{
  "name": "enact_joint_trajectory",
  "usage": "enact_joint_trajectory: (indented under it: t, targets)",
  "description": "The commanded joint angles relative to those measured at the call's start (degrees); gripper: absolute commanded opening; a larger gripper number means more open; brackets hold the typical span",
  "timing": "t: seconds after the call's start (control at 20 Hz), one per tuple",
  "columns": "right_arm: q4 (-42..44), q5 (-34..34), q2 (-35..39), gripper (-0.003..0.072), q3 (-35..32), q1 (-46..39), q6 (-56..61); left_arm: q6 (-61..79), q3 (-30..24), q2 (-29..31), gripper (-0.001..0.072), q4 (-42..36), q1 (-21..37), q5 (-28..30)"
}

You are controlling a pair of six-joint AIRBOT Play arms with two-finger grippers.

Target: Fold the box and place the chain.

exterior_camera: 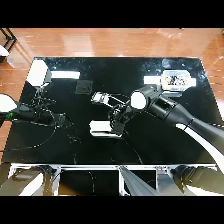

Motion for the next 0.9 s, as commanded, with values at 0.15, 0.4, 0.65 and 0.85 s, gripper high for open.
enact_joint_trajectory:
  t: [0.15,0.4,0.65,0.85]
  targets:
    - [-0.1,0.1,0.0,0.0232,0.0,0.0,0.0,0.0,0.0,0.0,0.0625,0.0,0.0,0.0]
    - [-1.5,-0.2,-0.1,0.0232,0.0,0.6,0.0,0.0,0.0,0.0,0.0625,0.0,0.0,0.1]
    - [-2.9,-1.9,-0.2,0.0232,0.0,1.7,2.1,0.0,0.0,0.0,0.0625,0.0,0.0,0.0]
    - [-3.2,-1.9,-0.2,0.0232,0.0,1.7,2.4,0.0,0.0,0.0,0.0625,0.0,0.0,0.0]
